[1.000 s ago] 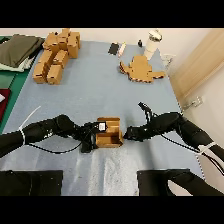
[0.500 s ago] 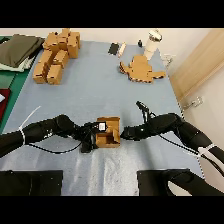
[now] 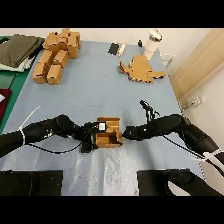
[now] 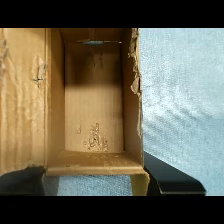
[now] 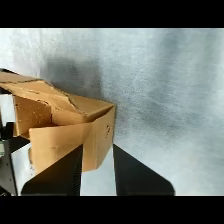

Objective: Fold the box.

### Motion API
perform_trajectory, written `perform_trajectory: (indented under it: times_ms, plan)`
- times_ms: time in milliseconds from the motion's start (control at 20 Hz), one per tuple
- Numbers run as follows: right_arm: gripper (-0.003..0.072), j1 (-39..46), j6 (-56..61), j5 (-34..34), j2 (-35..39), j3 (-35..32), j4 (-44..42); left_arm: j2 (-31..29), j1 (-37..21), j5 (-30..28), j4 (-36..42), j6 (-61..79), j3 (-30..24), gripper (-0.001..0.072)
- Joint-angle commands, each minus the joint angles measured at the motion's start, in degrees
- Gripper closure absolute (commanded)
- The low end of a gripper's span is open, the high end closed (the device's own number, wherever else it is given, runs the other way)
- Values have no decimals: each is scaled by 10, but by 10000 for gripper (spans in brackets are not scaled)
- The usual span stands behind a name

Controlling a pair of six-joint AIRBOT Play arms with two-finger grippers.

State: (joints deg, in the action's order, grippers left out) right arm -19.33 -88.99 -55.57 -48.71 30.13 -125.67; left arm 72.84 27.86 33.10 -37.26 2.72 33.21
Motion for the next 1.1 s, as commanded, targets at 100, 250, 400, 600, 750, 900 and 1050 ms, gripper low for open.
perform_trajectory:
  times_ms: [100, 250, 400, 600, 750, 900, 1050]
  plan:
    - [160, -42, 8, 25, -12, 0, -18, 0, 0, 0, 0, 0, 1, 388]
    - [174, -76, 51, 36, -59, 16, 20, 0, 0, 0, 0, 0, 1, 388]
    - [185, -128, 139, 9, -110, 71, 136, 0, 0, 0, 0, 0, 1, 388]
    - [198, -217, 288, -108, -182, 174, 327, 0, 0, 0, 0, 0, 1, 388]
    - [273, -261, 320, -173, -243, 239, 374, 0, 0, 0, 0, 0, 1, 388]
    - [378, -287, 346, -208, -291, 275, 390, 0, 0, 0, 0, 0, 1, 388]
    - [607, -297, 356, -210, -309, 279, 382, 0, 0, 0, 0, 0, 1, 388]
